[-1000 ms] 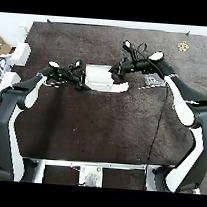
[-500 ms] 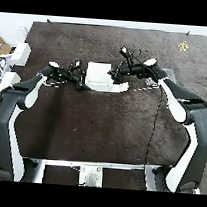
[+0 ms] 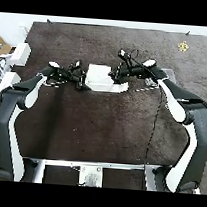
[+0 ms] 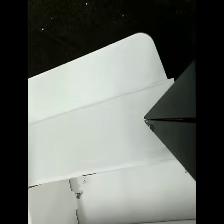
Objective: Fold the box and place the chain.
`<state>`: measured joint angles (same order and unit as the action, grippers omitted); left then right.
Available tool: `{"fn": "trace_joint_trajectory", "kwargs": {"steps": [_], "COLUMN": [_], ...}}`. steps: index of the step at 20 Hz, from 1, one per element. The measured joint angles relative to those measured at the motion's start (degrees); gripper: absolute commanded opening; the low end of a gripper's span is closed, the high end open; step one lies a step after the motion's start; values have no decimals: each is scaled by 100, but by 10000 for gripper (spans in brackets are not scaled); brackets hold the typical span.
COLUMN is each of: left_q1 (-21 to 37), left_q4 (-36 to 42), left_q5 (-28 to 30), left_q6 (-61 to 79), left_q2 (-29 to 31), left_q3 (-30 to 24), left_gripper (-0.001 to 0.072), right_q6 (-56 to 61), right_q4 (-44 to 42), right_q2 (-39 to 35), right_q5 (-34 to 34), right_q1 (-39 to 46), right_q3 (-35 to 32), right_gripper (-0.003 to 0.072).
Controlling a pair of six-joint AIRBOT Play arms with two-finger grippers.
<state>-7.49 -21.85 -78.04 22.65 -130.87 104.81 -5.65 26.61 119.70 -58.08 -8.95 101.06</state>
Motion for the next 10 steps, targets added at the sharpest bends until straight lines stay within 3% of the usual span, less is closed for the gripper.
{"fn": "trace_joint_trajectory", "kwargs": {"steps": [5,10], "left_q1": [0,0], "left_q4": [0,2], "left_q5": [2,2], "left_q6": [26,26], "left_q2": [0,0], "left_q3": [0,0], "left_gripper": [343,343], "right_q6": [7,741], "right_q4": [-7,1314], "right_q2": [-361,-1147], "right_q5": [26,-422], "right_q1": [37,46], "right_q3": [9,0], "right_gripper": [3,4]}}
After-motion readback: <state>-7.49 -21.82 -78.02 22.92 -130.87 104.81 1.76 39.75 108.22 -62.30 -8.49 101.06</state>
